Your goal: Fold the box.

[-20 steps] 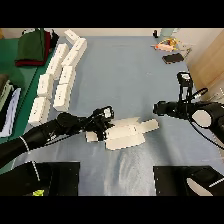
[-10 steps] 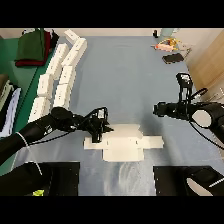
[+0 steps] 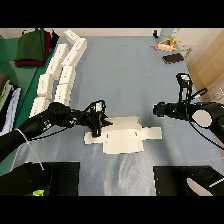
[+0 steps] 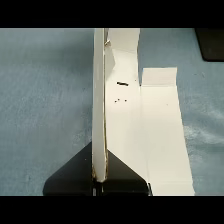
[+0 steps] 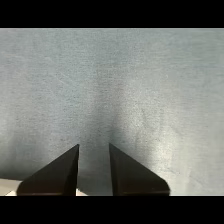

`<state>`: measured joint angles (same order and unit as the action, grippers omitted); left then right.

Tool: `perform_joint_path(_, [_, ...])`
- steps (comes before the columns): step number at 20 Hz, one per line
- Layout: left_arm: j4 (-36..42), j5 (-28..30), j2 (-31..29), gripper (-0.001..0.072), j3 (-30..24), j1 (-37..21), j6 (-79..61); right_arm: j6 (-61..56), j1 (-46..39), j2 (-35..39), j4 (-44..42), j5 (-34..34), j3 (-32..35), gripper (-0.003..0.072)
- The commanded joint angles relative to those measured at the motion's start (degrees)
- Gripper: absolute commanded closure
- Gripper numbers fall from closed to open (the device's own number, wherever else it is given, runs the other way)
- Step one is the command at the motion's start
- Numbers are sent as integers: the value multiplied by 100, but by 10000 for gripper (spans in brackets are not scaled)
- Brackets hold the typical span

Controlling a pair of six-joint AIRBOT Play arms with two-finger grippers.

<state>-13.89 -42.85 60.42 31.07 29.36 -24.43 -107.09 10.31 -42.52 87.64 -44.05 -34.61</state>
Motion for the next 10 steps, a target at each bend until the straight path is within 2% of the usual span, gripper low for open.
perform_joint_path(1, [-4, 94, 142, 697, 13, -9, -2, 0, 4, -2, -24, 0, 0, 383])
perform_joint_path(10, [-295, 85, 439, 698, 13, -4, 531, 0, 4, -2, -24, 2, 0, 383])
